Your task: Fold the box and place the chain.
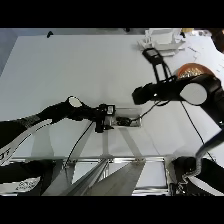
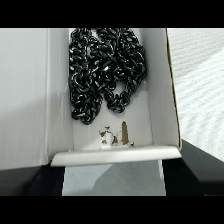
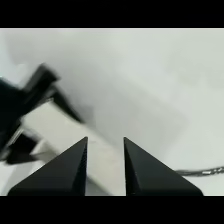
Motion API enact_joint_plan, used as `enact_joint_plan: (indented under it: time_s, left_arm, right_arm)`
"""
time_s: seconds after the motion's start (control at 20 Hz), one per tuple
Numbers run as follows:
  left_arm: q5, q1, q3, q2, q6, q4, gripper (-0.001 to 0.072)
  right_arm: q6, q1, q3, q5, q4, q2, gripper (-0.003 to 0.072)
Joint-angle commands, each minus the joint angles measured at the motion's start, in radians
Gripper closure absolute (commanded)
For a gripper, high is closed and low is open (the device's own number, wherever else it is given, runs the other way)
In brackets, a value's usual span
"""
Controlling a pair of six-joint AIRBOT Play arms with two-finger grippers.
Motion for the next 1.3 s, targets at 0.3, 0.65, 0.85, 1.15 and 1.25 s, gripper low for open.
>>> enact_joint_plan:
  time_s: [0.3,0.65,0.85,1.15,1.25]
  left_arm:
    - [0.000,0.000,0.000,0.000,0.000,0.000,0.0437]
    - [0.000,0.000,0.000,0.000,0.000,0.000,0.0437]
    - [0.000,0.000,0.000,0.000,0.000,0.000,0.0437]
    - [0.000,0.000,0.000,0.000,0.000,0.000,0.0437]
    - [0.000,0.000,0.000,0.000,0.000,0.000,0.0437]
  right_arm:
    - [0.003,-0.284,-0.041,0.068,-0.188,-0.239,0.0272]
    - [0.003,-0.287,-0.044,0.047,-0.182,-0.411,0.0274]
    - [0.014,-0.287,-0.051,0.047,-0.180,-0.443,0.0284]
    - [0.020,-0.286,-0.065,0.051,-0.180,-0.452,0.0669]
    - [0.017,-0.286,-0.065,0.053,-0.180,-0.431,0.0669]
